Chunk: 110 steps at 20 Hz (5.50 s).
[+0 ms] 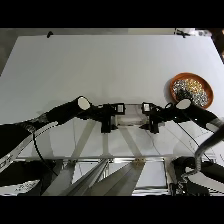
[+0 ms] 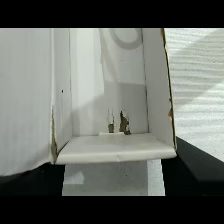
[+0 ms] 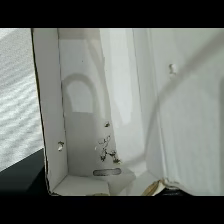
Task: Fold the box and place the chain.
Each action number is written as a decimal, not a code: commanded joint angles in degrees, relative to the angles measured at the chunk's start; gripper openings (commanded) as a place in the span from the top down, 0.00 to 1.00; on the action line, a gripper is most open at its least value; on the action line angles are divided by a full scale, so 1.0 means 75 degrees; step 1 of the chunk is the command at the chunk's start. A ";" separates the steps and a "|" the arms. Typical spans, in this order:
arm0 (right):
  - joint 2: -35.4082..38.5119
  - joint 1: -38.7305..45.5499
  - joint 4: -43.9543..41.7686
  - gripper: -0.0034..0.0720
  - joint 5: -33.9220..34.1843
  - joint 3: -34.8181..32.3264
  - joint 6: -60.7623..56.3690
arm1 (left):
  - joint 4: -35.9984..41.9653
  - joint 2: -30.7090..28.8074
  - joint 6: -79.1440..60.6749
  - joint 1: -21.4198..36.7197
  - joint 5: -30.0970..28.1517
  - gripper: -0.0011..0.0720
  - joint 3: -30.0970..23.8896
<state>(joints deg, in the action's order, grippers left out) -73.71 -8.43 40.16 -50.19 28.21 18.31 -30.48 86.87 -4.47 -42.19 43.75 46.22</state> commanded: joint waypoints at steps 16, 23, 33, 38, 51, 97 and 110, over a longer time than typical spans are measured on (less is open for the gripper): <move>0.1169 -0.0003 0.1472 0.00 -0.0391 0.0003 -0.2183 | 0.0003 0.0000 -0.0003 -0.0003 0.0431 0.85 -0.0003; 0.1166 -0.0003 0.0755 0.09 -0.0411 0.0000 -0.2235 | 0.0213 0.0003 -0.0003 -0.0003 0.0315 0.52 -0.0003; 0.1151 -0.0012 0.0743 0.26 -0.0539 -0.0003 -0.2238 | 0.0866 0.0012 -0.0032 -0.0003 -0.0291 0.27 -0.0003; 0.1049 -0.0117 0.0338 0.26 -0.0533 -0.0003 -0.2238 | 0.0912 0.0015 -0.0029 -0.0003 -0.0300 0.12 -0.0003; 0.1049 -0.0495 0.0676 0.11 -0.0571 0.0003 -0.2244 | 0.0128 0.0017 0.0058 0.0000 -0.0667 0.82 -0.0003; 0.3462 -0.0487 0.3375 0.07 -0.1157 0.0157 -0.5115 | -0.1434 -0.1017 0.3660 -0.0950 -0.2261 0.57 -0.1128; 0.3462 -0.0487 0.3375 0.07 -0.1180 0.0157 -0.5115 | -0.1431 -0.1230 0.3646 -0.0871 -0.2218 0.03 -0.1128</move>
<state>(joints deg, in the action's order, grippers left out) -47.79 -12.03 65.47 -59.00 29.34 -20.03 -41.39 78.17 22.98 -49.04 27.22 37.74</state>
